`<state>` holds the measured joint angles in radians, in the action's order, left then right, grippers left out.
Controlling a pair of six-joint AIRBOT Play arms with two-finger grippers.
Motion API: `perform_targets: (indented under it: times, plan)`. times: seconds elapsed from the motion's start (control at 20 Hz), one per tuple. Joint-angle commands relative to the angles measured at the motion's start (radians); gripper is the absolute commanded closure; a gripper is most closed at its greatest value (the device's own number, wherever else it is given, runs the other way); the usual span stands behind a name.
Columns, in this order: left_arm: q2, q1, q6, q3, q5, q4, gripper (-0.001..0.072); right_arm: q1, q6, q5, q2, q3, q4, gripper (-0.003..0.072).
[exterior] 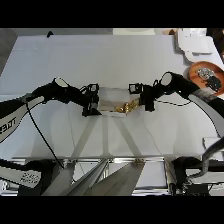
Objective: Fold the box and place the chain.
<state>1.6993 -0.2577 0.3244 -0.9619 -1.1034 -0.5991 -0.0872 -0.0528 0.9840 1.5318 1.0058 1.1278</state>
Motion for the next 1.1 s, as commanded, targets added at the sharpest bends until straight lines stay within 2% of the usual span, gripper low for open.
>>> perform_targets:
  times: [0.0,0.2,0.45,0.9,1.05]
  plan:
    - [-0.001,0.001,0.000,0.000,0.000,0.000,0.0449,-0.001,-0.081,0.022,-0.065,0.002,0.000,0.0673]
    - [-0.001,0.001,0.000,0.000,0.000,0.000,0.0449,-0.019,-0.211,0.023,-0.204,0.002,-0.003,0.0673]
    - [-0.001,0.000,0.000,0.000,0.000,0.000,0.0449,-0.156,-0.357,0.010,-0.364,0.002,-0.006,0.0673]
    - [-0.001,0.001,0.000,0.000,0.000,0.000,0.0448,-0.418,-0.537,-0.273,-0.378,0.002,-0.015,0.0672]
    - [-0.001,0.000,0.000,0.000,0.000,0.000,0.0448,-0.452,-0.602,-0.345,-0.362,0.002,-0.015,0.0672]
